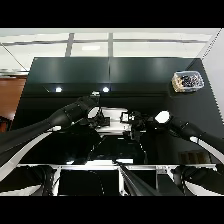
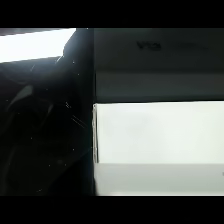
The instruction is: Fold the box and place the chain.
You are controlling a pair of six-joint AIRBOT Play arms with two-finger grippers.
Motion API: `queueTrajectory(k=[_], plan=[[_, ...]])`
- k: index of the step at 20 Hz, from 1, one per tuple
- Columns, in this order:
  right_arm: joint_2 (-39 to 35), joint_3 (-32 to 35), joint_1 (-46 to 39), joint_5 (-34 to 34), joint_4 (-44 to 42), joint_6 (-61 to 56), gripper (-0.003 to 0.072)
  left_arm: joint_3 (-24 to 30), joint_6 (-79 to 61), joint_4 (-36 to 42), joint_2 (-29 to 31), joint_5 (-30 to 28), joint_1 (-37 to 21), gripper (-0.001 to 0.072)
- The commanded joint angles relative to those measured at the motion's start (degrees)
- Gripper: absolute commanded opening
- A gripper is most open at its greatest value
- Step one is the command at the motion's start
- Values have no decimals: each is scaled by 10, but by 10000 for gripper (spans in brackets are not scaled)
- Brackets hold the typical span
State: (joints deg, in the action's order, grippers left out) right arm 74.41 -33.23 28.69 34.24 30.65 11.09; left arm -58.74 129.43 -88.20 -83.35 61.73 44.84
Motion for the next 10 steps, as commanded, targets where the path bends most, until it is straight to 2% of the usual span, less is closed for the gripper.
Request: queueTrajectory(k=[1,2,3,4,6,7,8,9,10], plan=[[0,0,0,0,0,1,228,-1,0,2,0,-11,0,26],[0,0,0,0,0,1,228,-1,0,6,0,-11,0,131],[0,0,0,0,0,1,228,-1,0,6,0,-11,0,323],[0,0,0,0,0,1,228,-1,0,6,0,-10,0,375],[0,0,0,0,0,1,227,-1,0,6,0,-9,0,375],[0,0,0,0,0,1,228,-1,1,4,0,-9,0,363],[0,0,0,0,0,1,228,-1,1,2,0,-9,0,265],[0,0,0,0,0,1,228,-1,0,1,0,-10,0,86],[0,0,0,0,0,1,228,-1,0,2,0,-13,0,23]])
